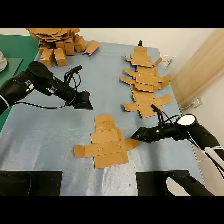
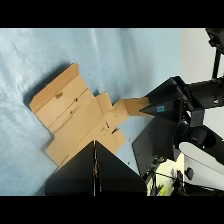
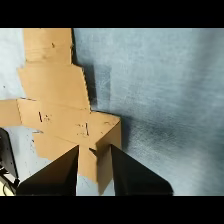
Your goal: Fold the box.
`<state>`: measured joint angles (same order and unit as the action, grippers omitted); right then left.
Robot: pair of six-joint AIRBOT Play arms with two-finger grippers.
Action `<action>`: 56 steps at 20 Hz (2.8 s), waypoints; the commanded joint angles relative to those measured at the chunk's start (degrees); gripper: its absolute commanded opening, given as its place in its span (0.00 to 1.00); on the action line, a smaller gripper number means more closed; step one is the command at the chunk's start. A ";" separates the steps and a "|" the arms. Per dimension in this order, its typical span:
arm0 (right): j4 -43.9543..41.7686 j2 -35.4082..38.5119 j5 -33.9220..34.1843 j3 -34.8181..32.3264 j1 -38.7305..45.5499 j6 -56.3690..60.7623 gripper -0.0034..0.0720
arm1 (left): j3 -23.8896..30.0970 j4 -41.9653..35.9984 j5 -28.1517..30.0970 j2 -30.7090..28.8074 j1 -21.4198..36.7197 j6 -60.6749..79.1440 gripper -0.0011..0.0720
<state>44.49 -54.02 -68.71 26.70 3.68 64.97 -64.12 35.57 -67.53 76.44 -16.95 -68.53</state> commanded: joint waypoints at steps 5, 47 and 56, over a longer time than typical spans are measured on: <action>-0.57 -8.74 1.49 -0.83 -1.66 -1.79 0.41 | 1.70 0.76 -3.06 0.00 0.87 0.22 0.03; 1.60 3.26 14.58 -1.25 -14.40 -13.33 0.05 | 7.82 -7.34 -4.98 11.54 1.49 24.11 0.48; 1.62 3.26 15.30 -1.25 -14.40 -12.35 0.05 | 8.41 -11.56 -10.29 11.54 4.76 29.00 0.48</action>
<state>45.95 -50.81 -53.82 25.47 -10.68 52.14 -56.10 25.65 -76.73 87.96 -12.62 -41.58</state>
